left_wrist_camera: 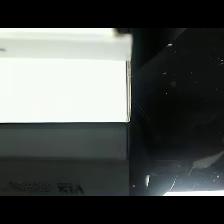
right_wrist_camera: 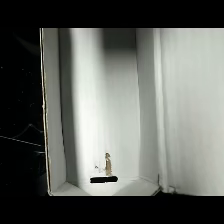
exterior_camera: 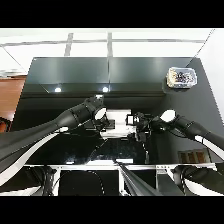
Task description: Fold the box and place the chain.
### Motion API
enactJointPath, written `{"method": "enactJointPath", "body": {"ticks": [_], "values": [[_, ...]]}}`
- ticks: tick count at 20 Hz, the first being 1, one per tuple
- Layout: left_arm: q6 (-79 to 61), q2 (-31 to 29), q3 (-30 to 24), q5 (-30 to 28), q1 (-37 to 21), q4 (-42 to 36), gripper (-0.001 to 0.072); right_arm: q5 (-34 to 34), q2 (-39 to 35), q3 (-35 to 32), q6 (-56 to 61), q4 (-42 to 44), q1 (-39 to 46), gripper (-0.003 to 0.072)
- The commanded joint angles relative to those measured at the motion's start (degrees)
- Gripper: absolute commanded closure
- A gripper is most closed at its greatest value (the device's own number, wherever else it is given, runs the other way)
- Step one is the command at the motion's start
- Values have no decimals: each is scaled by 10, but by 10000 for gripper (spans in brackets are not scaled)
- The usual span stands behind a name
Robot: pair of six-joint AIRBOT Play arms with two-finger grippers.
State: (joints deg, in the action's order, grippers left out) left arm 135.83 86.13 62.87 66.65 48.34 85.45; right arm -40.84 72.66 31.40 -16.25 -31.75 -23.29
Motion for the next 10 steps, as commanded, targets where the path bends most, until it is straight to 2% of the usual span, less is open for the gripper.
{"method": "enactJointPath", "body": {"ticks": [1, 10], "values": [[-8, 0, 0, -17, 0, -4, 686, 0, 0, 0, 0, 0, 0, 552], [-8, 0, 0, -18, 0, -7, 685, 1, 0, 0, -1, 6, 0, 552]]}}
